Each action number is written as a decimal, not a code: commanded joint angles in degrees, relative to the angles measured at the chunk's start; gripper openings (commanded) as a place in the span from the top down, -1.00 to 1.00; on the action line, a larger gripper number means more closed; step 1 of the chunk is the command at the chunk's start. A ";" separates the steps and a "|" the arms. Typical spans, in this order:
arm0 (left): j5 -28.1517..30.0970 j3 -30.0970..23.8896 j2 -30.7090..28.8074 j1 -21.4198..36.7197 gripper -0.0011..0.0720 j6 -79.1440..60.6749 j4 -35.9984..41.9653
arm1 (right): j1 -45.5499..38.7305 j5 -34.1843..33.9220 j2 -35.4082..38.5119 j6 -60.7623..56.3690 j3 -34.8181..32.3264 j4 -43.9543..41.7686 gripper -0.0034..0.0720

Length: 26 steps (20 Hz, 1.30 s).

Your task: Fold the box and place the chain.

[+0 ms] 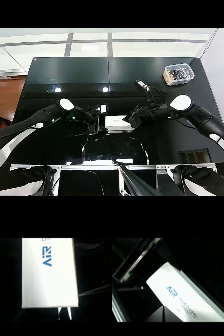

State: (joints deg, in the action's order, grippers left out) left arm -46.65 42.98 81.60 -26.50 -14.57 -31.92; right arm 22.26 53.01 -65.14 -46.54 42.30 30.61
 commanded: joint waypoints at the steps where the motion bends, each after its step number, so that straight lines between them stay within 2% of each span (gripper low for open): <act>1: -0.07 0.02 0.02 0.00 -0.13 -0.04 -0.02 | 0.24 -1.20 -3.39 -7.69 -0.07 -1.90 0.86; 6: -0.09 0.02 0.02 0.00 -0.14 -0.02 0.00 | 0.24 -1.68 -8.61 -8.96 -2.51 -0.42 0.86; 14: -0.09 0.02 0.02 0.00 -0.15 -0.02 0.00 | 0.24 -1.42 -8.50 -9.18 -2.62 0.50 0.86; 16: -0.09 0.02 0.02 0.00 -0.15 0.00 0.02 | -0.04 0.90 -7.82 -9.09 -1.42 0.55 0.86; 19: 0.13 0.02 -0.37 0.07 -0.16 0.87 -0.63 | -4.24 8.83 -4.15 -9.86 2.84 2.14 0.86; 20: 0.92 0.02 -0.74 0.07 -0.28 2.08 -1.68 | -7.21 11.67 -2.21 -11.61 4.26 3.17 0.86; 22: 1.40 0.02 -2.69 0.11 -0.96 5.25 -3.96 | -14.32 15.34 2.62 -12.83 5.40 3.93 0.86; 26: 0.28 0.13 -10.54 0.11 -0.99 13.88 -9.07 | -28.06 21.68 11.08 -13.73 5.38 8.41 0.86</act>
State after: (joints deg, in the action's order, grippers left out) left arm -45.69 42.98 75.53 -26.39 -6.55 -37.58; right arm 2.74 68.66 -59.42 -58.94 47.05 35.42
